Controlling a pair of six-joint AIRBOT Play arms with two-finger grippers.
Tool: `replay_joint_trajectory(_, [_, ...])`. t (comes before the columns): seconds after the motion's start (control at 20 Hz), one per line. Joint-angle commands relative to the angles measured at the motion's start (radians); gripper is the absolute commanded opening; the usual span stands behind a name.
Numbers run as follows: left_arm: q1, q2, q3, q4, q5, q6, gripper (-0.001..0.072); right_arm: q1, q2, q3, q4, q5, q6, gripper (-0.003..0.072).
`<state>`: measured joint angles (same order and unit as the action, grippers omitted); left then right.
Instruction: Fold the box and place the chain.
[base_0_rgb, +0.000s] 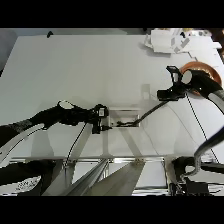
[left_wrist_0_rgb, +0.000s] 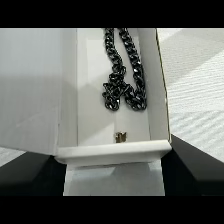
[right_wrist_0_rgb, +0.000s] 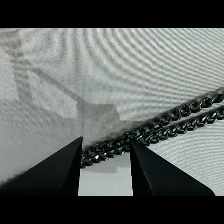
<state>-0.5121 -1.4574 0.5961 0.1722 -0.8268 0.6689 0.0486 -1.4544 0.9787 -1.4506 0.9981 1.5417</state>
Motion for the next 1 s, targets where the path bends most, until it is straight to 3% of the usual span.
replay_joint_trajectory(0.0, [0.000, 0.000, 0.000, 0.000, 0.000, 0.000, 0.0137, 0.000, -0.005, -0.001, 0.003, 0.013, 0.034, 0.0290])
replay_joint_trajectory(0.45, [0.000, 0.000, 0.000, 0.000, 0.000, 0.000, 0.0137, 0.000, -0.027, -0.037, 0.007, 0.004, 0.051, 0.0231])
replay_joint_trajectory(0.55, [0.000, 0.000, 0.000, 0.000, 0.000, 0.000, 0.0137, 0.000, -0.022, -0.037, 0.007, 0.005, 0.050, 0.0142])
replay_joint_trajectory(0.6, [0.000, 0.000, 0.000, 0.000, 0.000, 0.000, 0.0137, 0.000, -0.016, -0.037, 0.007, 0.005, 0.047, 0.0036])
replay_joint_trajectory(0.65, [0.000, 0.000, 0.000, 0.000, 0.000, 0.000, 0.0137, 0.000, -0.007, -0.037, 0.007, 0.006, 0.047, 0.0018])
replay_joint_trajectory(0.95, [0.000, 0.000, 0.000, 0.000, 0.000, 0.000, 0.0137, 0.000, 0.149, -0.037, 0.008, 0.062, -0.009, 0.0018])
